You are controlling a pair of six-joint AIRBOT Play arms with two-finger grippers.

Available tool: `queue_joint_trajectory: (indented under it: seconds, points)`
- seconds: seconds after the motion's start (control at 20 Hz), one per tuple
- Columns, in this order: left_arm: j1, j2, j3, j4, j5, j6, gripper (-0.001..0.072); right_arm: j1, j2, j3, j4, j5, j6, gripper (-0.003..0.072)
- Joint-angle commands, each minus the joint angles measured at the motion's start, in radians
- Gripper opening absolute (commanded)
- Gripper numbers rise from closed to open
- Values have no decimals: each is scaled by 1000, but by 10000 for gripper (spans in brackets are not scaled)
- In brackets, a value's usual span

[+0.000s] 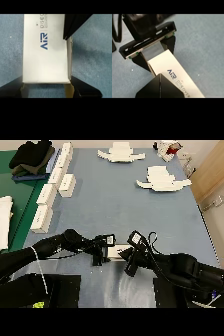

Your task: Fold the box.

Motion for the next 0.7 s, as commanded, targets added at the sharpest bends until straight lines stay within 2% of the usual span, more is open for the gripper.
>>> queue_joint_trajectory:
  seconds: [0.0,0.15,0.3,0.4,0.5,0.65]
  points:
    - [0,0,1,0,0,1,413,-37,2,113,-74,-207,0,3]
    - [0,0,1,0,0,1,414,-202,-1,223,-163,-426,0,3]
    - [0,0,1,0,0,1,414,-446,-46,311,-162,-511,-54,1]
    - [0,0,1,0,0,1,414,-593,-130,376,-49,-563,-222,1]
    - [0,0,1,1,0,1,414,-718,-273,472,75,-670,-349,1]
    - [0,0,1,0,0,1,413,-807,-468,618,114,-776,-382,1]
